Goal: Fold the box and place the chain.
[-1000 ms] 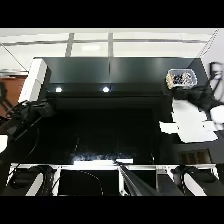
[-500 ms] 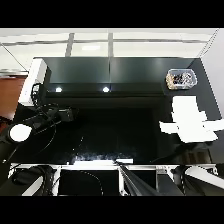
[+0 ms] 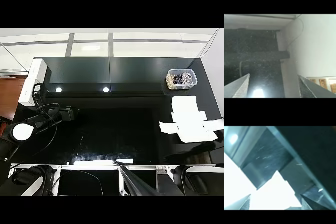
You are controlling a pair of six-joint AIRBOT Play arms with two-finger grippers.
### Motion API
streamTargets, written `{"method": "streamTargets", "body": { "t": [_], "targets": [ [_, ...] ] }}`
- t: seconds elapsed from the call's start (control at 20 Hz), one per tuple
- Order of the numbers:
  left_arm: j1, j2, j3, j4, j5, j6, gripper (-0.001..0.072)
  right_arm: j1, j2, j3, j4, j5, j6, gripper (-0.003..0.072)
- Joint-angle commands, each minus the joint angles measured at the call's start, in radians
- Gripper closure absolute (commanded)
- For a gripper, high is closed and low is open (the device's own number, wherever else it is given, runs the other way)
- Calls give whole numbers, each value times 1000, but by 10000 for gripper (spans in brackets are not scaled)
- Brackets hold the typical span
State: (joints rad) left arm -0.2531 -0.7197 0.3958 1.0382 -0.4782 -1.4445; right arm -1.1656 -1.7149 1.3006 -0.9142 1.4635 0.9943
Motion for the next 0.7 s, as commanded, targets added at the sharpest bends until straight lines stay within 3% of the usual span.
{"method": "streamTargets", "body": {
  "t": [0.0,0.65],
  "targets": [
    [-1,-1,1,0,3,0,6,40,-98,43,46,152,-54,-29],
    [-1,-1,0,1,2,0,6,82,-116,141,25,74,-122,-28]
  ]
}}
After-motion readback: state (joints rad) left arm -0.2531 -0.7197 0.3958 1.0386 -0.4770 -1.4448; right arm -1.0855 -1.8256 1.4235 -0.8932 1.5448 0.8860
